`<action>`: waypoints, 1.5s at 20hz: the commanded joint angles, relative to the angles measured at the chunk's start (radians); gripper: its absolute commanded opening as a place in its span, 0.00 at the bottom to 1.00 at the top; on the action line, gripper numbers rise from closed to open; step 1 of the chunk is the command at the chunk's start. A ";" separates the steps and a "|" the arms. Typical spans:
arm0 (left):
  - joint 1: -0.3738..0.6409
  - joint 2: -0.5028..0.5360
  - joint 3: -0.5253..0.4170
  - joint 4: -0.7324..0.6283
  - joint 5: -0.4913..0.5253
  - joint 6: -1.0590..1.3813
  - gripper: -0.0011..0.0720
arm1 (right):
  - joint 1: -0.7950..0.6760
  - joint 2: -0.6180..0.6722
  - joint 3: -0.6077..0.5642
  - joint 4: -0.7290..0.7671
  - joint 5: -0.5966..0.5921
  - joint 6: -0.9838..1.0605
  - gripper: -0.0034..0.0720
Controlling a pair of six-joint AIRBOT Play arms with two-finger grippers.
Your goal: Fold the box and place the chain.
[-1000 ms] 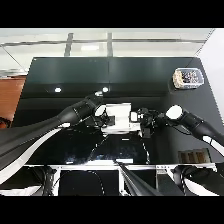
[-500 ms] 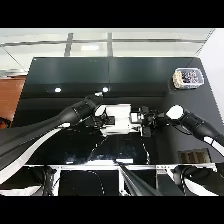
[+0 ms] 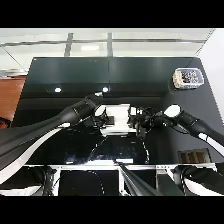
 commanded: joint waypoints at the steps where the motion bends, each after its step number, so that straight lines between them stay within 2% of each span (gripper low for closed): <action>1: 0.000 -0.001 0.000 0.000 0.009 -0.001 0.05 | 0.000 -0.027 -0.001 0.033 0.012 0.009 0.26; 6: 0.000 -0.001 0.000 0.000 0.010 -0.001 0.05 | 0.000 -0.034 -0.001 0.048 0.010 0.024 0.27; 7: 0.000 -0.001 0.000 0.000 0.010 -0.001 0.05 | 0.000 -0.034 -0.001 0.066 0.009 0.038 0.49; 8: 0.000 -0.001 0.000 0.000 0.009 -0.001 0.05 | 0.000 -0.034 -0.001 0.077 0.010 0.038 0.55; 9: 0.000 -0.001 0.000 -0.001 0.009 -0.001 0.05 | 0.000 -0.034 -0.001 0.078 0.010 0.038 0.44; 10: 0.000 -0.001 0.000 -0.001 0.009 -0.001 0.05 | 0.000 -0.034 -0.001 0.078 0.014 0.039 0.29; 11: 0.000 -0.001 0.000 -0.001 0.009 -0.001 0.05 | 0.000 -0.034 -0.001 0.082 0.014 0.039 0.44; 12: 0.000 -0.001 0.000 -0.004 0.009 -0.001 0.05 | 0.000 -0.034 -0.001 0.081 0.014 0.047 0.51; 14: 0.000 -0.001 0.000 -0.005 0.009 -0.001 0.05 | 0.000 -0.034 -0.001 0.078 0.018 0.104 0.07; 17: 0.000 -0.001 0.000 -0.003 0.011 -0.001 0.05 | -0.026 -0.020 0.013 0.026 0.018 0.455 0.06; 19: 0.000 -0.001 0.000 -0.005 0.021 -0.002 0.05 | -0.091 0.013 0.077 -0.100 0.096 0.742 0.06; 21: 0.000 -0.001 0.000 -0.004 0.019 -0.001 0.05 | -0.204 0.061 0.164 -0.262 0.215 1.028 0.06; 22: 0.000 -0.001 0.000 -0.004 0.020 -0.001 0.05 | -0.278 0.082 0.195 -0.357 0.236 1.198 0.06; 24: 0.000 -0.001 0.000 -0.004 0.019 -0.001 0.05 | -0.433 0.092 0.193 -0.444 0.236 1.406 0.06; 27: 0.000 -0.001 0.000 -0.005 0.019 -0.001 0.05 | -0.568 0.068 0.093 -0.403 0.260 1.566 0.06; 30: 0.000 -0.001 0.000 -0.005 0.019 -0.001 0.05 | -0.511 0.004 0.011 -0.249 0.343 1.464 0.06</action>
